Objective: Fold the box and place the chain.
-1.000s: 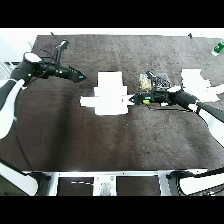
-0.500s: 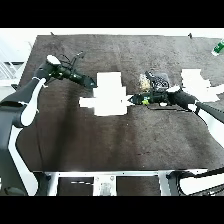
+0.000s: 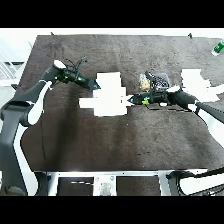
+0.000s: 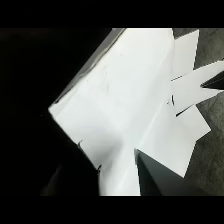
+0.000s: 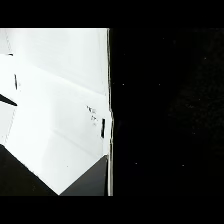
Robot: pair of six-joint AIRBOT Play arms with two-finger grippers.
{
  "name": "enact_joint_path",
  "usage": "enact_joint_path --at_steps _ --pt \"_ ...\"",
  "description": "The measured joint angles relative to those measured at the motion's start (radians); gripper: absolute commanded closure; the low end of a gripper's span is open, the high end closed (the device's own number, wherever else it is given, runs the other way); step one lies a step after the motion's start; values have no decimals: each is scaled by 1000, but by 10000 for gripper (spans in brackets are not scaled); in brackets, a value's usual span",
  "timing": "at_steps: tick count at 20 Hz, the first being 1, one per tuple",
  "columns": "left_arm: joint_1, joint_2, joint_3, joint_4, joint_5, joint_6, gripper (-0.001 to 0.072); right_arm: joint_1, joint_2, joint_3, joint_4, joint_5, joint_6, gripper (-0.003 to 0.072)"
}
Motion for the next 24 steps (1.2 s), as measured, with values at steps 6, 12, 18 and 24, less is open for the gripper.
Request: enact_joint_path --at_steps 6,12,18,24 --pt "-13 -16 1 -6 -19 20 205 0 0 0 0 2 0 675" --pt "-14 -19 3 -2 -39 29 388 0 0 0 0 3 0 675" --pt "0 -20 30 -17 -69 30 389 0 0 0 0 4 0 675" --pt "3 -30 35 -23 -113 36 509 0 0 0 -1 4 0 675"
